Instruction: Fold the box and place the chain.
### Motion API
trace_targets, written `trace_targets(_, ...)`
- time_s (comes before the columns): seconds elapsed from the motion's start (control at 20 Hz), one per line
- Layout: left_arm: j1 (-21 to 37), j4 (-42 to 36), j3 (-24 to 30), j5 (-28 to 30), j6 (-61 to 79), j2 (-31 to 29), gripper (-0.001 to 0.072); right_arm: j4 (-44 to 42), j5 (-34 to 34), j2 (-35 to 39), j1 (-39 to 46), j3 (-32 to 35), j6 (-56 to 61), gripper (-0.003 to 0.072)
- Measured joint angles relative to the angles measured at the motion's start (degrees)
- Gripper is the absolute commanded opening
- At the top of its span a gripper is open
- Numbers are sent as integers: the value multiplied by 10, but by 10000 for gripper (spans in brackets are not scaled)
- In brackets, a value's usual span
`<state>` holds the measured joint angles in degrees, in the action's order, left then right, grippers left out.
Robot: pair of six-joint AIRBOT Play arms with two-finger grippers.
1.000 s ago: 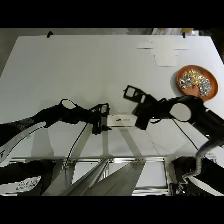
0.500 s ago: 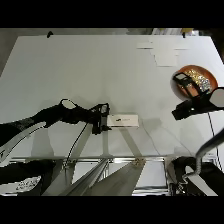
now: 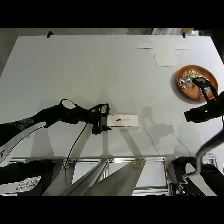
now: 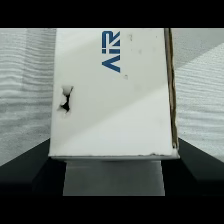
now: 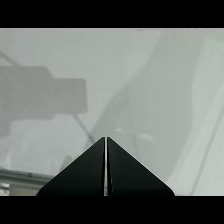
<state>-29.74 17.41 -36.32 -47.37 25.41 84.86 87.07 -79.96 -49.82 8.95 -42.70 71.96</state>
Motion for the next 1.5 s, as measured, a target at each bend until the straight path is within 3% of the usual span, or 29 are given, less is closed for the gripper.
trace_targets(0.35,0,-5,0,-1,0,0,195,2,-4,0,4,0,2,14)
trace_targets(0.45,0,-6,0,-9,-1,0,13,1,-5,0,4,0,2,14)
trace_targets(0.5,0,-7,0,-15,-8,-1,4,2,-5,0,4,0,2,14)
trace_targets(0.7,14,4,0,-31,-86,-40,11,2,-5,0,4,0,2,14)
trace_targets(0.85,46,51,0,-30,-168,-112,89,2,-5,0,4,0,2,14)
trace_targets(1.05,129,140,0,-24,-314,-244,84,2,-5,0,4,0,2,14)
trace_targets(1.25,247,292,0,4,-496,-355,84,2,-5,0,4,0,2,14)
trace_targets(1.5,389,461,14,42,-706,-376,85,1,-5,0,4,0,2,14)
